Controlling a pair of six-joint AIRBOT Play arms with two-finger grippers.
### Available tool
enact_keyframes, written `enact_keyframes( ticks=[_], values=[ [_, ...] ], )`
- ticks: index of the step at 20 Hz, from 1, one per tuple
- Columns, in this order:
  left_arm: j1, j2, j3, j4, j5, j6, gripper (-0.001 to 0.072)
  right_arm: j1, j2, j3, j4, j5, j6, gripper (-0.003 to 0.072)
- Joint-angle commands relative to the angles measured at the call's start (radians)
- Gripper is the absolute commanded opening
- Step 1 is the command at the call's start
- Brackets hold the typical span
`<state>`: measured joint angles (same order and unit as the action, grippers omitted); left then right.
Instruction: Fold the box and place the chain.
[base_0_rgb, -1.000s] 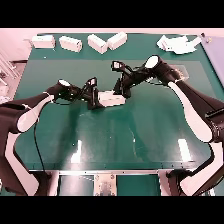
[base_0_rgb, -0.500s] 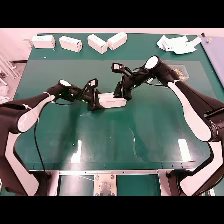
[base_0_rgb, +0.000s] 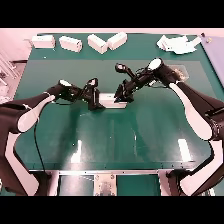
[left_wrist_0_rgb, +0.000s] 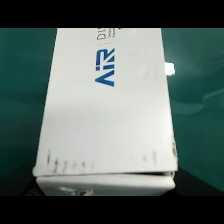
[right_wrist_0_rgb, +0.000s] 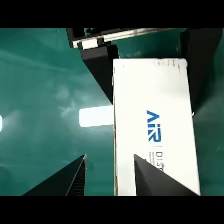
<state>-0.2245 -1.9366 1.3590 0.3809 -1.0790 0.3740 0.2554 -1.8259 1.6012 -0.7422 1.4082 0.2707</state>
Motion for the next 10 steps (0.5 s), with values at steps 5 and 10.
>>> enact_keyframes(
  ticks=[5, 10],
  values=[
    [0.000, 0.000, 0.001, 0.003, -0.003, 0.000, 0.0635, -0.045, 0.000, -0.016, 0.172, 0.000, -0.037, 0.0077],
    [0.000, 0.000, 0.001, 0.003, -0.003, 0.000, 0.0634, -0.044, 0.000, -0.147, 0.189, -0.087, -0.048, 0.0011]
  ],
)
